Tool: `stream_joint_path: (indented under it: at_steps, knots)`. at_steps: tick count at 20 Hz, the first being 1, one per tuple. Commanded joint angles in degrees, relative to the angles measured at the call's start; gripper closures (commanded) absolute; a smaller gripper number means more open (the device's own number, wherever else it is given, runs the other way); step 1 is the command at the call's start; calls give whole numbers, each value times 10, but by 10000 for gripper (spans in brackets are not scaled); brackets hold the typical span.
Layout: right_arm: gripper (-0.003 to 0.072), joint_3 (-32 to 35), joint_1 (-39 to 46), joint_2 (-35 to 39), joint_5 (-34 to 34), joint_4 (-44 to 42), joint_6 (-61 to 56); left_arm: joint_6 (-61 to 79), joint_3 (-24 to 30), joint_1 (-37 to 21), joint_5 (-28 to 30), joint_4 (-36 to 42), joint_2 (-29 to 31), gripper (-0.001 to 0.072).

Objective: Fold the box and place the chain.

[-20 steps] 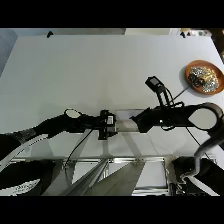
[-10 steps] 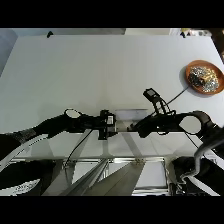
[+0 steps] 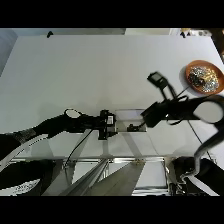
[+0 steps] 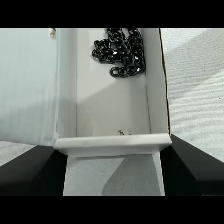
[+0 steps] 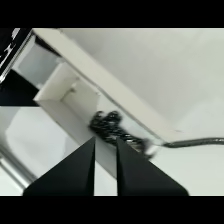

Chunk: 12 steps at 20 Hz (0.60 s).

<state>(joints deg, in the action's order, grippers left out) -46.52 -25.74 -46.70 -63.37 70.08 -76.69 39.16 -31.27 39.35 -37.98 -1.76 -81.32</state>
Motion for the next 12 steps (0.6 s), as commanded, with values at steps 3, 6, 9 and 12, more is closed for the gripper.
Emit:
stream_joint_path:
  at_steps: [3, 6, 9, 12]
  knots:
    - [632, -87, 127, -9, -98, 124, 0, 0, 0, 0, 0, 0, 0, 575]
    - [614, -76, 193, -57, -98, 125, 0, 0, 0, 0, 0, 0, 0, 575]
    - [234, -50, 214, -129, -40, 128, -29, 0, 0, 0, 0, 0, 0, 575]
    - [255, -40, 213, -207, 18, 126, -90, 0, 0, 0, 0, 0, 0, 575]
